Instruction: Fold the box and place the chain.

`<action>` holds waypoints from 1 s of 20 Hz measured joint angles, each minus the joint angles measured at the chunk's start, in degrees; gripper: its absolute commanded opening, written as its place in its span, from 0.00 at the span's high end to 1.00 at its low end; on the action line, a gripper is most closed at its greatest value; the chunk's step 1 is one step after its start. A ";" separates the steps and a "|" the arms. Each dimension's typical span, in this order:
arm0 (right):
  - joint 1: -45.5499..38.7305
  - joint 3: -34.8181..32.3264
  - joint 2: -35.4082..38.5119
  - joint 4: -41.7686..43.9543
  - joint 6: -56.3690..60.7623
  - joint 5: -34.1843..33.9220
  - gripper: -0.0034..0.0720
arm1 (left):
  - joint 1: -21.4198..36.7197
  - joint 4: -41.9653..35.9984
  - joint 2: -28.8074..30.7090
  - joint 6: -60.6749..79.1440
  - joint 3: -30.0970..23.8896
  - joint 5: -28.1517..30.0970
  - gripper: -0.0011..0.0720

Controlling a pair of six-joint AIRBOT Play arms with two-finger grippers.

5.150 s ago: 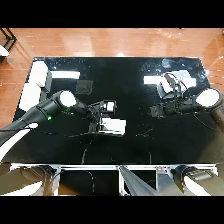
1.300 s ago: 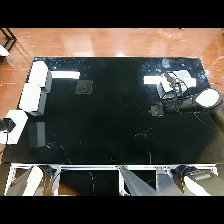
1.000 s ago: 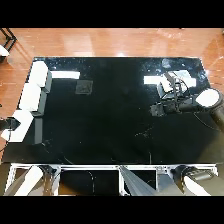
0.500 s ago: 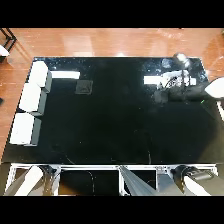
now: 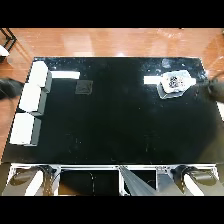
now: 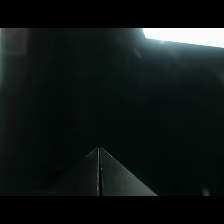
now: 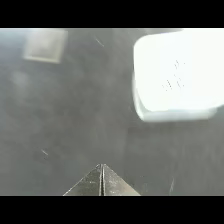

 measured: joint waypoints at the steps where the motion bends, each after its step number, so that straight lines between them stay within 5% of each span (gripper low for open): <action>1: -0.02 -3.63 1.09 -0.63 1.62 -1.29 0.93 | -4.72 2.93 2.36 -3.41 -4.59 1.49 0.97; 4: -0.02 -11.43 2.47 -1.70 4.61 -5.79 0.93 | -15.85 11.91 6.56 -14.27 -15.91 5.81 0.96; 7: -0.02 -14.38 2.86 -2.43 5.51 -7.69 0.93 | -20.57 16.98 8.17 -19.85 -20.22 8.70 0.96; 20: -0.02 -16.20 3.10 -3.19 6.12 -8.79 0.93 | -23.39 20.55 9.01 -23.91 -22.60 12.39 0.96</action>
